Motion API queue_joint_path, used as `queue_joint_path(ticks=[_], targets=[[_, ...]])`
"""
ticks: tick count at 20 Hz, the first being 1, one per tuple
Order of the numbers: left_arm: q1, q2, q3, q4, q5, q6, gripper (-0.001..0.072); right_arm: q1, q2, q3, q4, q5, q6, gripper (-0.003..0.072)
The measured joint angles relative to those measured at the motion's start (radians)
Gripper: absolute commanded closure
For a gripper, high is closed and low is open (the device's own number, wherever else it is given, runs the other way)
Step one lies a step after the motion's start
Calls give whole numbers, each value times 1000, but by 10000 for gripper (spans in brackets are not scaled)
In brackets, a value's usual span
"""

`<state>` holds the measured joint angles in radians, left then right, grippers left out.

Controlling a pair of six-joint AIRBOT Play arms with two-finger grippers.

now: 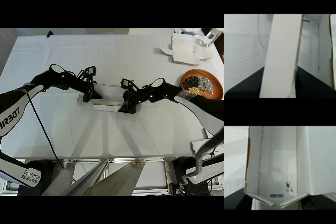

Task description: Fold the box and place the chain.

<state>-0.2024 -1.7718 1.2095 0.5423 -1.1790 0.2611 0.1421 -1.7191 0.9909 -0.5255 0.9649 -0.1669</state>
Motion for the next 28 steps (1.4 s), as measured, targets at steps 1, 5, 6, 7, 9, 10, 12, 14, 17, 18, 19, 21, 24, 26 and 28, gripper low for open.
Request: queue_joint_path(ticks=[1,5,6,7,9,10,12,14,17,18,19,21,24,26,28], targets=[[10,15,0,-2,-8,-2,353,0,0,0,0,0,0,159],[76,95,0,16,-35,-51,365,0,0,0,0,0,0,159],[98,114,0,29,-43,-64,386,0,0,0,0,0,0,159],[122,133,0,47,-54,-86,471,0,0,0,0,0,0,159],[162,166,0,87,-84,-147,704,0,0,0,0,0,0,159],[177,180,0,103,-106,-184,702,0,0,0,0,0,0,159],[185,199,0,119,-161,-245,702,0,0,0,0,0,0,159],[172,209,0,124,-212,-285,702,0,0,0,0,0,0,159],[120,214,0,109,-243,-318,698,0,0,0,0,0,0,159],[100,212,0,96,-238,-323,698,0,0,0,0,0,0,159],[82,205,0,82,-217,-333,698,0,0,0,0,0,0,159],[53,187,0,53,-140,-376,699,0,0,0,0,0,0,159],[27,152,0,13,15,-486,699,0,0,0,0,0,0,159],[16,129,0,1,96,-556,699,0,0,0,0,0,0,159],[5,106,0,-8,143,-597,699,0,0,0,0,0,0,159]])
